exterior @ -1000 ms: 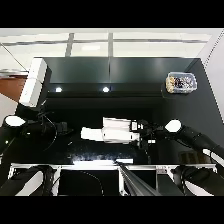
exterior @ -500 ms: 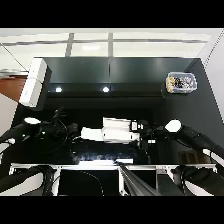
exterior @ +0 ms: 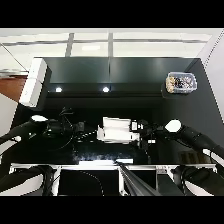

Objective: Fold the box and place the chain.

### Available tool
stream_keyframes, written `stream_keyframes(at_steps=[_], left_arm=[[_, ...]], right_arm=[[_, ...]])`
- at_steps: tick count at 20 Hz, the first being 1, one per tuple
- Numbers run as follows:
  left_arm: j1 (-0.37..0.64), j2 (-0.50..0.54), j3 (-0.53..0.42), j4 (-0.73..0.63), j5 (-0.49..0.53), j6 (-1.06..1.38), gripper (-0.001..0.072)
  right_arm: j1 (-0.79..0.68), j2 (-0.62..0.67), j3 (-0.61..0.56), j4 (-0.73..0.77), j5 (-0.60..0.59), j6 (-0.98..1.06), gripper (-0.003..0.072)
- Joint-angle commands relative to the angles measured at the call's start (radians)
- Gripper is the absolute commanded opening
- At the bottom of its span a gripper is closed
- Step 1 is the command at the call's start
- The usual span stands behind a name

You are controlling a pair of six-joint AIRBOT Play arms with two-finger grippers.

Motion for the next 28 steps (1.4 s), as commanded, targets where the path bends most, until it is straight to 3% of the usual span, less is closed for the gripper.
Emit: stream_keyframes(at_steps=[1,7,10,15,20,24,28], left_arm=[[-0.007,0.0,0.041,-0.019,-0.099,0.032,0.0705],[-0.113,0.008,0.12,0.036,-0.079,-0.089,0.07],[-0.222,0.036,0.139,0.101,0.02,-0.223,0.0696],[-0.353,0.165,0.14,0.251,0.275,-0.481,0.0696],[-0.469,0.175,0.14,0.354,0.377,-0.671,0.0695],[-0.542,0.167,0.151,0.498,0.449,-0.871,0.0683],[-0.593,0.167,0.205,0.762,0.442,-1.088,0.0682]], right_arm=[[0.0,0.0,0.0,0.0,-0.003,0.0,0.0525],[0.0,0.0,0.0,0.0,-0.007,0.0,0.0525],[0.0,0.0,0.0,0.0,-0.008,0.0,0.0525],[0.0,0.0,0.0,0.0,-0.034,0.0,0.0525],[0.0,0.0,0.0,0.0,-0.049,0.0,0.0524],[0.0,0.0,0.0,0.0,-0.051,0.0,0.0525],[0.0,0.0,0.0,0.0,-0.051,0.0,0.0525]])
